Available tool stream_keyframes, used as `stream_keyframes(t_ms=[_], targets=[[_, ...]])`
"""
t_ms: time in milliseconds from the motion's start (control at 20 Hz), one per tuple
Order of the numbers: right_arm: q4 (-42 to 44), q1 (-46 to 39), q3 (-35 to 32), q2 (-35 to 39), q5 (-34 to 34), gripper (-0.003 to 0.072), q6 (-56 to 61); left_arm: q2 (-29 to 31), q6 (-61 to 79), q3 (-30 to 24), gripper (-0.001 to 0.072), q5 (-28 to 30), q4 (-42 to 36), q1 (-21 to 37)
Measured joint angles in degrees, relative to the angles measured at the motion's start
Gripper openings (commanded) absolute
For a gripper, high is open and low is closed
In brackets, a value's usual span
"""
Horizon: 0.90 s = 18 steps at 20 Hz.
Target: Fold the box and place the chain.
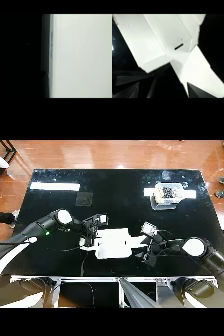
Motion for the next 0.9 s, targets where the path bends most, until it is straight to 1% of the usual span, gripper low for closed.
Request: stream_keyframes(t_ms=[200,450,750,900], targets=[[-0.02,2.01,-0.55,-0.15,-3.58,0.0713,-1.2,0.0,0.0,0.0,0.0022,0.09,0.0,0.0],[-0.42,2.82,-0.9,-0.68,-4.92,0.0712,-5.2,0.0,-0.02,0.0,0.0022,0.15,0.0,0.0],[-0.5,7.04,-1.09,-4.13,-6.64,0.0712,-11.5,0.0,-0.02,0.0,0.0022,0.35,-0.11,0.0],[-0.55,9.7,-1.09,-6.25,-9.16,0.0712,-12.7,0.0,-0.02,0.0,0.0022,0.35,-0.22,0.0]])
